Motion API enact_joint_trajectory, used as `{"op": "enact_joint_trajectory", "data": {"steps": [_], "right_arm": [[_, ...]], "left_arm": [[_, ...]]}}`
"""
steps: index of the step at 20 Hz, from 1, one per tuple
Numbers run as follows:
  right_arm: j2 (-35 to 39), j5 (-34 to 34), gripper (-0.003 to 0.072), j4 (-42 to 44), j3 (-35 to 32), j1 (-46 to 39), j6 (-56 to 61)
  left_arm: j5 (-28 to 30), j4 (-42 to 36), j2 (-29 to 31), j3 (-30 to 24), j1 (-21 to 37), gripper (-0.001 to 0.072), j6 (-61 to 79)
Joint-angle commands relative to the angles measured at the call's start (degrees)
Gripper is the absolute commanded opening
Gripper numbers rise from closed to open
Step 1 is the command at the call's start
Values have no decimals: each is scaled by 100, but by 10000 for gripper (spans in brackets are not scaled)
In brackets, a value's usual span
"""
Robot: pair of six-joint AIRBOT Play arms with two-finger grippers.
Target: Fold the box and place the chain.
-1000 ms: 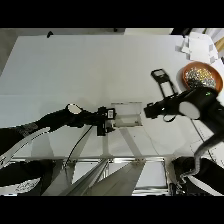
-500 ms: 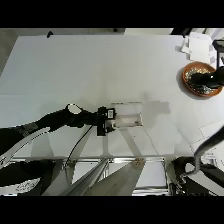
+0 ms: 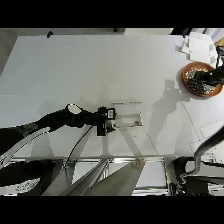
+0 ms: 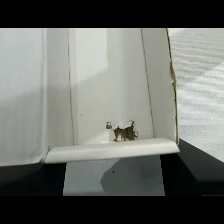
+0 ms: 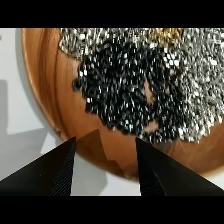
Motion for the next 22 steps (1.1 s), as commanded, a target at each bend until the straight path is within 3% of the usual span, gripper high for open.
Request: {"op": "enact_joint_trajectory", "data": {"steps": [1,4,6,10,16,18,22], "right_arm": [[-411,-553,377,179,31,-42,22],[-695,-658,375,199,31,-44,162],[-787,-750,325,201,31,-44,323],[-804,-844,295,179,31,-44,461],[-804,-874,291,179,31,-44,461],[-822,-887,237,177,31,-44,461],[-927,-807,215,181,31,-44,483]], "left_arm": [[0,2,0,4,2,69,2],[0,2,0,4,0,69,2],[-2,2,0,4,2,69,2],[0,2,0,4,2,69,2],[0,2,0,4,2,69,2],[0,2,0,4,2,69,2],[0,2,0,4,2,69,2]]}}
